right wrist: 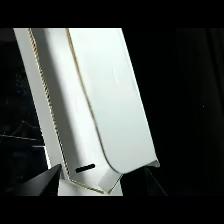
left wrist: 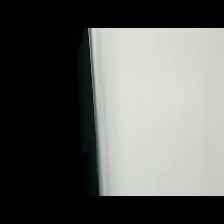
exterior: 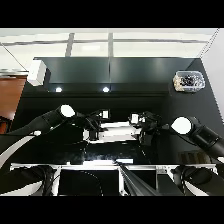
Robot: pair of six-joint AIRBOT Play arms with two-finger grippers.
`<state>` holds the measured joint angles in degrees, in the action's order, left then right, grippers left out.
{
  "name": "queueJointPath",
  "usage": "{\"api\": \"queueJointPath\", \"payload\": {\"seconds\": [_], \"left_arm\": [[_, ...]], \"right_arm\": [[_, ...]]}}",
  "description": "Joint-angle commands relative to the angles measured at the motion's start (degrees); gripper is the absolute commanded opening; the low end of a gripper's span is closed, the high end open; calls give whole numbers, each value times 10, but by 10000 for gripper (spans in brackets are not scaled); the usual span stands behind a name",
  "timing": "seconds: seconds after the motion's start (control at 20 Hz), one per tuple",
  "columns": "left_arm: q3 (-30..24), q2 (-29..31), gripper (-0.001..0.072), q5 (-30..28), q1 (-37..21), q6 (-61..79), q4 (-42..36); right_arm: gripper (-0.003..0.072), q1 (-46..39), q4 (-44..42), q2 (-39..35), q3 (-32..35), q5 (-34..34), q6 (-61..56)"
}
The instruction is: Fold the box and place the chain.
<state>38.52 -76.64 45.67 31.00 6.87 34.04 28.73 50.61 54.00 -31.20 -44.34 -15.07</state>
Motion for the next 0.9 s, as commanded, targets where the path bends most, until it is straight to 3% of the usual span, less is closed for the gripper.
{"api": "queueJointPath", "payload": {"seconds": [0.0,0.05,0.15,0.6,0.85], "left_arm": [[1,0,27,0,0,0,0],[1,0,27,0,0,0,0],[1,0,27,0,0,0,0],[1,0,27,0,0,0,0],[1,0,27,0,0,0,0]], "right_arm": [[595,-5,-24,0,-2,-7,34],[596,-5,-43,2,-2,-6,38],[720,-5,-51,8,-2,-1,38],[720,-9,-67,45,22,-4,118],[720,-12,-180,45,66,11,223]]}}
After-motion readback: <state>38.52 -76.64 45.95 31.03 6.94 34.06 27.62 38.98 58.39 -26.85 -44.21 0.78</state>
